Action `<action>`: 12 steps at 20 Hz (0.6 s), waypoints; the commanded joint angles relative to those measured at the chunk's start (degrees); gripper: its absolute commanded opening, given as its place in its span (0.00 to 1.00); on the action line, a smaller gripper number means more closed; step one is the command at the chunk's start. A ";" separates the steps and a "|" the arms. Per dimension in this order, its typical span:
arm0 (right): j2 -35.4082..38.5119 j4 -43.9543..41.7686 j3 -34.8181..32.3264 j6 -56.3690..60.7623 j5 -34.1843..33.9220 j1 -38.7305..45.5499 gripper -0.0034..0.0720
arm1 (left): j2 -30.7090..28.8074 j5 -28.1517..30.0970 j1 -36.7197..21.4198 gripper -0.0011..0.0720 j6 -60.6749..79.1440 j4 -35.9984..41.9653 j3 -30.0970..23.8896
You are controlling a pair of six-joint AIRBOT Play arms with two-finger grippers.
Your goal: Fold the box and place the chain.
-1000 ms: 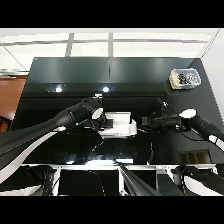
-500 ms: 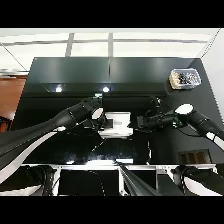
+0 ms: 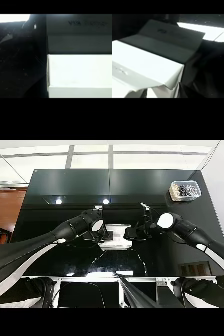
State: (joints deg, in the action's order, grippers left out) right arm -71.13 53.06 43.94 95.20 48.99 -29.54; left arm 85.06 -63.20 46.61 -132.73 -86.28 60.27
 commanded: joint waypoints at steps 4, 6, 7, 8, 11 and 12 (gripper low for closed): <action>-3.43 13.81 5.95 17.20 3.08 -5.73 0.60 | 0.02 -0.07 -0.04 0.05 0.04 0.00 0.04; -4.81 18.93 8.09 20.52 5.99 -7.26 0.59 | 0.02 -0.07 -0.04 0.05 0.04 0.00 0.04; -5.38 22.05 9.20 22.53 7.34 -8.22 0.59 | 0.02 -0.07 -0.04 0.05 0.04 0.00 0.04; -5.73 24.33 10.10 24.22 8.31 -9.16 0.53 | 0.02 -0.07 -0.04 0.05 0.04 0.00 0.04; -6.29 25.46 11.23 26.58 9.01 -10.86 0.45 | 0.02 -0.07 -0.04 0.05 0.04 0.00 0.04; -6.67 25.44 11.30 27.69 9.44 -11.26 0.45 | 0.02 -0.07 -0.04 0.05 0.04 0.00 0.04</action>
